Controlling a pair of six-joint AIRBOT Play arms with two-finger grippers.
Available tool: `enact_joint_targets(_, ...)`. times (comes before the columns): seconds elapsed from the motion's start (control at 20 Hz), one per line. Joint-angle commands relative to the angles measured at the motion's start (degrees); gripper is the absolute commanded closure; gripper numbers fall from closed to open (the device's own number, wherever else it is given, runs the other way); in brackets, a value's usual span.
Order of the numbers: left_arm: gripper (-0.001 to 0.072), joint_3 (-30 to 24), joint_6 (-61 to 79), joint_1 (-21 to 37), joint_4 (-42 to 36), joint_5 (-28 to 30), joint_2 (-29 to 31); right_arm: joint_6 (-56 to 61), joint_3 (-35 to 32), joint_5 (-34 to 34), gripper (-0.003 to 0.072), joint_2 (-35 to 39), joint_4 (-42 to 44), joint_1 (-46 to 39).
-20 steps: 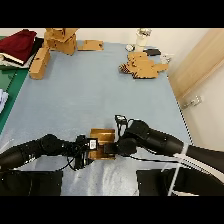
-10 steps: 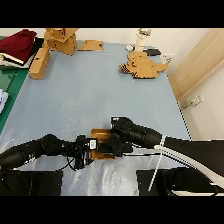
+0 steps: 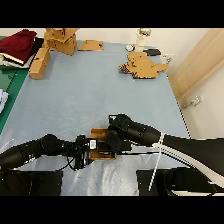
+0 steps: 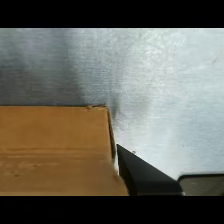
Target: Fold the box.
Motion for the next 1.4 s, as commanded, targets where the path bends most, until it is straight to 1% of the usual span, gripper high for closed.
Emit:
enact_joint_targets(0.0,0.0110,0.0,0.0,0.0,0.0,0.0,0.0,-0.3,1.5,-2.8,0.0287,0.0,0.6,0.0)
enact_joint_targets(0.1,0.0110,0.0,0.0,0.0,0.0,0.0,0.0,-0.7,1.8,-5.0,0.0288,0.5,1.1,0.0)
enact_joint_targets(0.3,0.0110,0.0,0.0,0.0,0.0,0.0,0.0,-0.9,1.8,-5.1,0.0288,3.7,1.0,0.0)
enact_joint_targets(0.5,0.0110,0.0,0.0,0.0,0.0,0.0,0.0,-1.1,1.8,-5.4,0.0288,7.8,2.7,-0.1)
enact_joint_targets(0.6,0.0110,0.0,0.0,0.0,0.0,0.0,0.0,-1.1,1.8,-7.2,0.0294,11.0,2.4,-0.5)
enact_joint_targets(0.7,0.0110,0.0,0.0,0.0,0.0,0.0,0.0,-1.0,1.8,-11.0,0.0304,14.0,0.7,-1.5)
enact_joint_targets(0.75,0.0110,0.0,0.0,0.0,0.0,0.0,0.0,-1.0,1.8,-13.7,0.0378,15.3,-1.5,-2.4)
enact_joint_targets(0.8,0.0110,0.0,0.0,0.0,0.0,0.0,0.0,-1.1,1.7,-16.5,0.0501,16.2,-4.5,-3.6)
enact_joint_targets(0.85,0.0110,0.0,0.0,0.0,0.0,0.0,0.0,-2.3,1.6,-18.7,0.0688,16.8,-8.2,-5.3)
enact_joint_targets(0.9,0.0110,0.0,0.0,0.0,0.0,0.0,0.0,-5.0,1.5,-19.2,0.0684,17.1,-11.3,-7.9)
enact_joint_targets(0.95,0.0110,0.0,0.0,0.0,0.0,0.0,0.0,-8.8,1.5,-17.5,0.0684,16.9,-12.3,-12.0)
enact_joint_targets(1.0,0.0110,0.0,0.0,0.0,0.0,0.0,0.0,-13.6,1.5,-13.7,0.0684,16.3,-10.9,-16.8)
enact_joint_targets(1.05,0.0110,0.0,0.0,0.0,0.0,0.0,0.0,-19.7,1.5,-8.3,0.0684,15.3,-6.8,-22.2)
enact_joint_targets(1.1,0.0110,0.0,0.0,0.0,0.0,0.0,0.0,-28.3,1.5,-2.7,0.0684,13.5,1.5,-28.5)
enact_joint_targets(1.15,0.0110,0.0,0.0,0.0,0.0,0.0,0.0,-37.0,1.5,1.4,0.0685,10.8,12.4,-34.6)
enact_joint_targets(1.2,0.0110,0.0,0.0,0.0,0.0,0.0,0.0,-46.8,1.5,3.0,0.0685,7.6,23.8,-39.1)
enact_joint_targets(1.25,0.0110,0.0,0.0,0.0,0.0,0.0,0.0,-56.7,1.5,2.3,0.0684,3.8,33.8,-42.4)
enact_joint_targets(1.3,0.0110,0.0,0.0,0.0,0.0,0.0,0.0,-65.9,1.5,-1.0,0.0684,-0.3,41.9,-44.2)
enact_joint_targets(1.35,0.0110,0.0,0.0,0.0,0.0,0.0,0.0,-73.3,1.5,-5.7,0.0685,-4.1,47.2,-44.5)
